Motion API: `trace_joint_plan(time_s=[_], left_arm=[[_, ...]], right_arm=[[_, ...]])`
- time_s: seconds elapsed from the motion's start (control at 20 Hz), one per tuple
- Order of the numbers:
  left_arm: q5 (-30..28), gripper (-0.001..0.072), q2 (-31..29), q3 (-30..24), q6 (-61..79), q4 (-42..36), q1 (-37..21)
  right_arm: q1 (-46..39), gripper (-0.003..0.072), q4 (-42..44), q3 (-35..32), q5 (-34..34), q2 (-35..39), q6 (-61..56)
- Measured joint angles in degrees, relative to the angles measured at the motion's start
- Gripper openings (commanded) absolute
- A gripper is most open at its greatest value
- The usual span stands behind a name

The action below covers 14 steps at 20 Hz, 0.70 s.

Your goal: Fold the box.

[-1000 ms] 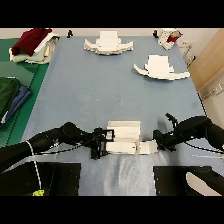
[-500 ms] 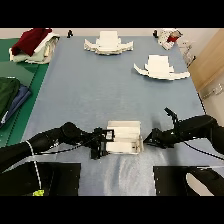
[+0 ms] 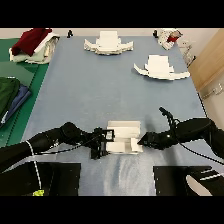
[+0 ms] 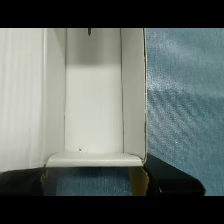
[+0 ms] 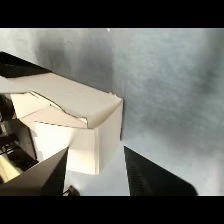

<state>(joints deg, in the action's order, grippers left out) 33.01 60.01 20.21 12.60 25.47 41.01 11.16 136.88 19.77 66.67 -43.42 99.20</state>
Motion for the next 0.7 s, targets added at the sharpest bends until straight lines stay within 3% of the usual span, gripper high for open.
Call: trace_joint_plan(time_s=[0.25, 0.7], left_arm=[[0.0, 0.0508, 0.0, 0.0, 0.0, 0.02, 0.0], [0.0, 0.0508, 0.0, 0.0, 0.0, 0.02, 0.0]], right_arm=[[8.87, 0.0467, -3.89, 1.53, -6.99, -0.5, -6.29], [28.65, 0.0465, -25.83, 14.56, -8.46, -11.41, -31.52]])
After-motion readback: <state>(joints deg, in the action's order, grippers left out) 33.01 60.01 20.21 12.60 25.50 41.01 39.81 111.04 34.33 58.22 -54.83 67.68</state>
